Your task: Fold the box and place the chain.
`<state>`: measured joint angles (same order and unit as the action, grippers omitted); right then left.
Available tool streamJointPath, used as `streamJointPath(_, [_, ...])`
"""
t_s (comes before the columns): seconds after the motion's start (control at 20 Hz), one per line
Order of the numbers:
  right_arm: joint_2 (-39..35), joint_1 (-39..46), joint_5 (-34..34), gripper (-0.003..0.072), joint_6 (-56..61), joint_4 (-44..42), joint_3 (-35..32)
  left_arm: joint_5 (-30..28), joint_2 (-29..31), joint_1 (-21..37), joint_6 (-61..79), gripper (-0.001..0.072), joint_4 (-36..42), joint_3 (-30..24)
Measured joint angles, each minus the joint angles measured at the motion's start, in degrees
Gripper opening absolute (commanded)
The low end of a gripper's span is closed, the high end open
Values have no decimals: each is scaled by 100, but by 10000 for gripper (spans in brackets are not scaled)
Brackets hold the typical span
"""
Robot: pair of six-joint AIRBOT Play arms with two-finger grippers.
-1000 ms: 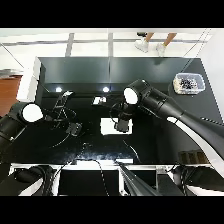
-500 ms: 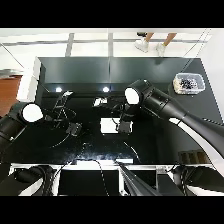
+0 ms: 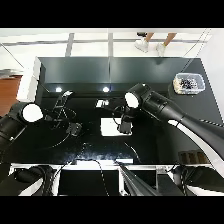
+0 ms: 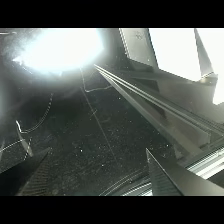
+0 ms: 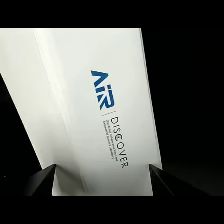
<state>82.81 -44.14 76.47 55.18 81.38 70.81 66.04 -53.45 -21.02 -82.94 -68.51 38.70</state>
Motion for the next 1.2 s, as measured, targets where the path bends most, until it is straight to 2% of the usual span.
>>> streamJointPath(0.5, [-352,-192,188,703,175,-9,144,-9,0,0,0,699,-2,0])
streamJointPath(1.0, [-391,-319,-138,702,203,92,151,-31,0,0,2,699,0,0])
streamJointPath(1.2, [-398,-299,74,702,275,50,367,-28,0,0,0,699,0,0])
